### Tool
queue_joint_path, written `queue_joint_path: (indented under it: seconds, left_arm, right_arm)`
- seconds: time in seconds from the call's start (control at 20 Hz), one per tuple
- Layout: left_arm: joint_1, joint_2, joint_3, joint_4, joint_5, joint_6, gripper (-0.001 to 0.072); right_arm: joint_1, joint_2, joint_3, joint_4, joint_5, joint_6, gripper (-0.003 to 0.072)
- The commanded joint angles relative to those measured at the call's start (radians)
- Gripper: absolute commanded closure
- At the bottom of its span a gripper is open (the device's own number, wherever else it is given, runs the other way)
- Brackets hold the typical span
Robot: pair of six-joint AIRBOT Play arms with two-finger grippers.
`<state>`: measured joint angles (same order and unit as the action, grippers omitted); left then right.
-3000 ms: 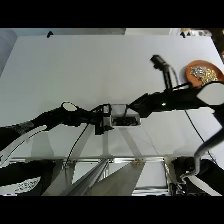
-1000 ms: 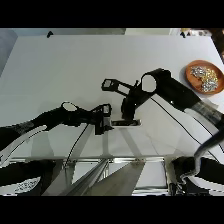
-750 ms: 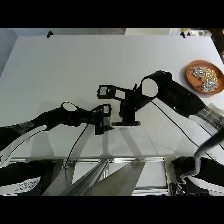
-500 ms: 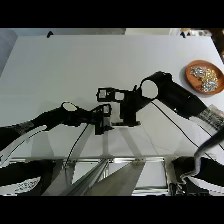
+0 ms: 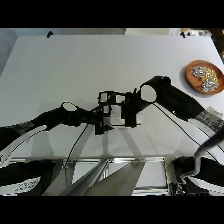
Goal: Fold the box and place the chain.
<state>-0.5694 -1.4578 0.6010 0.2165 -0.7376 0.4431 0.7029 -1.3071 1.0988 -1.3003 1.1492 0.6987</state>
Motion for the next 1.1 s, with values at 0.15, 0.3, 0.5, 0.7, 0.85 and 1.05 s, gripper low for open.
queue_joint_path:
  seconds: [0.15, 0.3, 0.5, 0.7, 0.85, 1.05]
  left_arm:
    - [0.0, 0.001, 0.0, 0.001, 0.0, 0.001, 0.0575]
    - [0.0, 0.001, 0.0, 0.001, 0.0, 0.001, 0.0575]
    - [0.0, 0.001, 0.0, 0.001, 0.0, 0.001, 0.0575]
    - [0.0, 0.001, 0.0, 0.001, 0.0, 0.001, 0.0575]
    - [0.0, 0.001, 0.0, 0.001, 0.0, 0.001, 0.0575]
    - [0.0, 0.001, 0.0, 0.001, 0.0, 0.001, 0.0575]
  right_arm:
    - [0.0, 0.0, -0.006, 0.0, -0.016, 0.011, 0.0591]
    - [0.0, 0.0, -0.033, 0.002, -0.023, 0.011, 0.0605]
    - [0.0, 0.0, -0.064, 0.003, -0.026, 0.011, 0.0604]
    - [0.0, 0.0, -0.071, 0.007, -0.029, 0.011, 0.0602]
    - [0.0, 0.0, -0.073, 0.03, -0.04, 0.011, 0.0597]
    - [0.0, 0.0, -0.073, 0.053, -0.043, 0.011, 0.042]
